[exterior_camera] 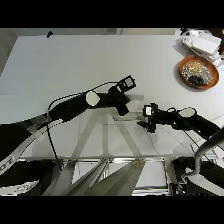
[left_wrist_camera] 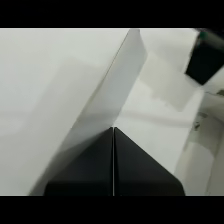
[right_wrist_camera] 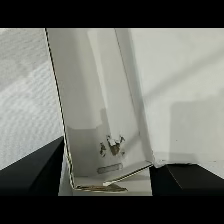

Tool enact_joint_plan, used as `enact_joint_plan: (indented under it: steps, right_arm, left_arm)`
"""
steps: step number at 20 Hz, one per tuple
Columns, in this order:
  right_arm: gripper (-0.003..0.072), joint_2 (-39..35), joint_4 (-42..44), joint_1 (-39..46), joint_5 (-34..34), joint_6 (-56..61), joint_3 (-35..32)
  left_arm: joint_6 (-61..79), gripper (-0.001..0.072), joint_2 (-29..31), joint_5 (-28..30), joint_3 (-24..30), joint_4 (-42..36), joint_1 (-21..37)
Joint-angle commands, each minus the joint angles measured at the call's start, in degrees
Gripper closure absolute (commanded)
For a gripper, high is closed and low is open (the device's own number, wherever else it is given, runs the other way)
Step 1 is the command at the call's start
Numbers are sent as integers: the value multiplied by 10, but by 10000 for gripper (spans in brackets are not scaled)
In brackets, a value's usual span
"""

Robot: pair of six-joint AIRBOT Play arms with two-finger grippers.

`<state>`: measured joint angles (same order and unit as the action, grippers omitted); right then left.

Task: Fold the box and place the chain.

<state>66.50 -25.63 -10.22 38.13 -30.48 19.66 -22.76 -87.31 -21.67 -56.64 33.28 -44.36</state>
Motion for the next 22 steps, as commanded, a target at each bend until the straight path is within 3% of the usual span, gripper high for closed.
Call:
enact_joint_plan:
  steps: [1,7,10,14,17,18,20,22]
  right_arm:
    - [290,-1,0,0,0,0,0]
    - [290,-1,0,0,0,0,0]
    - [290,-1,0,0,0,0,0]
    - [290,-1,0,0,0,0,0]
    - [290,-1,0,0,0,0,0]
    - [290,-1,0,0,0,0,0]
    - [290,-1,0,0,0,0,0]
    - [290,-1,0,0,0,0,0]
  left_arm:
    - [-26,706,-31,19,0,-2,9]
    - [-25,703,-29,4,0,14,15]
    - [-25,702,18,-41,0,87,40]
    - [12,702,89,-225,0,249,94]
    - [100,696,103,-376,0,246,138]
    - [134,608,101,-403,6,230,150]
    - [181,364,100,-394,31,213,156]
    - [215,332,100,-348,56,193,155]
